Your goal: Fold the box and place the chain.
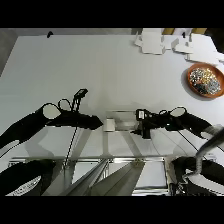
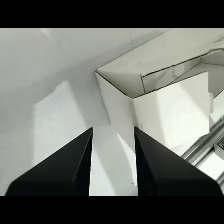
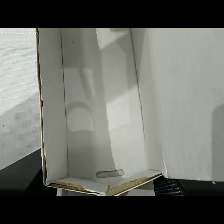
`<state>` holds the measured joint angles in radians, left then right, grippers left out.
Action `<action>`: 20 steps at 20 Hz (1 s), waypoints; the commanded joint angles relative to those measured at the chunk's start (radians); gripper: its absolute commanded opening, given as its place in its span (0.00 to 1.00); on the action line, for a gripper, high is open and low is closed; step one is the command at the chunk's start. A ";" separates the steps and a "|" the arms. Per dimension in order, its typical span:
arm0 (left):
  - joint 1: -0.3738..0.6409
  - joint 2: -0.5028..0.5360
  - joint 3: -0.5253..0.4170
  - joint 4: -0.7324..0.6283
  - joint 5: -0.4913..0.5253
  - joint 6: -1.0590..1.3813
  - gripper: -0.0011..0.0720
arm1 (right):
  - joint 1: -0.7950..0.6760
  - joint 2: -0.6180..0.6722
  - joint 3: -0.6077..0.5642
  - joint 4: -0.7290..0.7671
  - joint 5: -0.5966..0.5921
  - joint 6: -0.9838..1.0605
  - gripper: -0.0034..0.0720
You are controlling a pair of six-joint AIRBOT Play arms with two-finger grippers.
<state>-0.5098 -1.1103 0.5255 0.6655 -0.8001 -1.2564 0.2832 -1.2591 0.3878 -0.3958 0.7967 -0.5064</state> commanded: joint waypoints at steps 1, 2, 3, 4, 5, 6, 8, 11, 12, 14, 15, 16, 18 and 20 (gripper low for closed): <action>-0.026 0.003 0.002 -0.008 0.027 0.002 0.42 | 0.000 0.000 0.001 0.000 0.000 0.000 0.58; -0.029 0.003 0.005 -0.009 0.028 0.001 0.42 | 0.000 0.000 0.001 0.000 0.000 0.001 0.58; -0.034 0.003 0.011 -0.011 0.027 0.000 0.42 | 0.000 0.000 0.001 0.000 0.000 0.000 0.58; -0.036 0.003 0.019 -0.014 0.026 0.000 0.42 | 0.000 0.000 0.001 0.000 0.000 0.000 0.58; -0.041 0.003 0.027 -0.015 0.027 0.000 0.42 | 0.000 0.000 0.001 0.000 0.000 0.000 0.58; -0.042 0.003 0.033 -0.015 0.026 0.000 0.42 | 0.000 0.000 0.001 0.000 0.000 0.000 0.58; -0.045 0.000 0.035 -0.013 0.026 0.000 0.42 | 0.000 0.000 0.001 0.000 0.000 0.000 0.58; -0.067 -0.017 0.035 -0.015 0.039 -0.001 0.43 | 0.000 0.000 0.001 0.000 0.000 0.000 0.58; -0.078 -0.022 0.036 -0.014 0.050 -0.002 0.50 | 0.000 0.000 0.001 0.000 0.000 0.000 0.58; -0.100 -0.036 0.052 -0.007 0.052 -0.009 0.50 | 0.000 0.000 0.001 0.000 0.000 0.001 0.58; -0.111 -0.044 0.067 0.009 0.052 -0.036 0.50 | 0.000 0.000 0.001 0.000 0.000 0.000 0.58; -0.120 -0.051 0.083 0.026 0.053 -0.061 0.50 | 0.000 0.000 0.001 0.000 0.000 0.000 0.58; -0.137 -0.064 0.112 0.073 0.054 -0.111 0.50 | 0.000 0.000 0.001 0.000 0.000 0.000 0.58; -0.153 -0.080 0.135 0.132 0.054 -0.180 0.51 | 0.000 0.000 0.001 0.000 0.000 0.000 0.58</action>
<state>-0.6395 -1.1713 0.6285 0.7223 -0.7506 -1.3476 0.2832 -1.2591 0.3878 -0.3958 0.7967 -0.5060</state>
